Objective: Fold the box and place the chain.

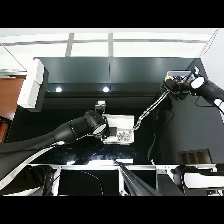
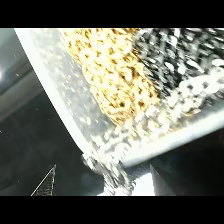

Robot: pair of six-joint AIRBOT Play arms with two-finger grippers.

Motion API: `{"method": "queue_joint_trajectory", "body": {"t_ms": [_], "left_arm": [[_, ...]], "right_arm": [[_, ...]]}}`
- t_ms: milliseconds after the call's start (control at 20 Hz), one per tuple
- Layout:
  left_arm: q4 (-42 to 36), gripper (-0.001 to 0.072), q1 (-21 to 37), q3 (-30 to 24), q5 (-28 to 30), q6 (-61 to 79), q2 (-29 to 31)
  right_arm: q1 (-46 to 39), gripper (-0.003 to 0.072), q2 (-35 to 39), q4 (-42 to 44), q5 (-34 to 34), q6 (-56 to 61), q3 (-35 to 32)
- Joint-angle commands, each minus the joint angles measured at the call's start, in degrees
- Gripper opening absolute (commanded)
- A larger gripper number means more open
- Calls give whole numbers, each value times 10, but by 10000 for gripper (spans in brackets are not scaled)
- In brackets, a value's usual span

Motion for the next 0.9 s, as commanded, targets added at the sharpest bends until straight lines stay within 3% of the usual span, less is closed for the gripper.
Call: {"method": "queue_joint_trajectory", "body": {"t_ms": [0,50,100,150,300,450,850], "left_arm": [[0,29,0,0,-1,0,0],[0,29,0,0,-1,0,0],[0,29,0,0,-1,0,0],[0,30,0,0,-1,0,0],[0,29,0,0,-1,0,0],[0,29,0,0,-1,0,0],[0,29,0,0,-1,0,0]], "right_arm": [[3,622,-16,18,-4,1,11],[3,330,-16,17,7,1,11],[2,110,-16,16,16,1,12],[3,12,-15,16,28,1,12],[1,9,3,14,73,-24,12],[-3,8,67,5,136,-118,12],[-4,7,415,-12,255,-174,12]]}}
